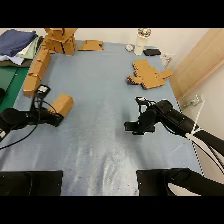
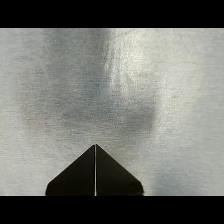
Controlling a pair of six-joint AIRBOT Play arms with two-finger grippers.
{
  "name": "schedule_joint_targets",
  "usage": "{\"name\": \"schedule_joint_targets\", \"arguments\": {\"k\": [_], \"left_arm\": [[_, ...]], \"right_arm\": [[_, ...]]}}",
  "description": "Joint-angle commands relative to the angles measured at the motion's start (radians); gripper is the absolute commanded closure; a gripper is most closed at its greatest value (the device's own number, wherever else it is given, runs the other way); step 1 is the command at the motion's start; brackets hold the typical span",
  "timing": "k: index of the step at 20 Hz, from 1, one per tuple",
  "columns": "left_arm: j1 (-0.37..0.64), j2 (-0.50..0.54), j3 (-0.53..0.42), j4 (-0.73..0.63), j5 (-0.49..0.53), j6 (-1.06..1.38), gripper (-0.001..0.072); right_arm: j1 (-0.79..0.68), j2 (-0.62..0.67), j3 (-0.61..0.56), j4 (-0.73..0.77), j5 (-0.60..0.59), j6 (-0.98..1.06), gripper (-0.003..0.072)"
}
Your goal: Fold the box.
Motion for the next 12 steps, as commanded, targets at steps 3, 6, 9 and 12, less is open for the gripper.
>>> {"name": "schedule_joint_targets", "arguments": {"k": [3, 6, 9, 12], "left_arm": [[0.311, 0.007, 0.001, 0.048, -0.076, -0.061, 0.0203], [0.405, 0.007, 0.001, 0.073, -0.066, -0.056, 0.0203], [0.45, 0.005, 0.001, 0.127, -0.029, -0.055, 0.0203], [0.448, -0.018, 0.001, 0.137, 0.039, 0.0, 0.0202]], "right_arm": [[-0.001, 0.0, 0.001, 0.001, 0.0, 0.0, 0.0683], [-0.001, 0.0, 0.001, 0.001, 0.0, 0.0, 0.0683], [-0.001, 0.0, 0.001, 0.001, 0.0, 0.0, 0.0683], [-0.001, 0.0, 0.001, 0.001, 0.0, 0.0, 0.0683]]}}
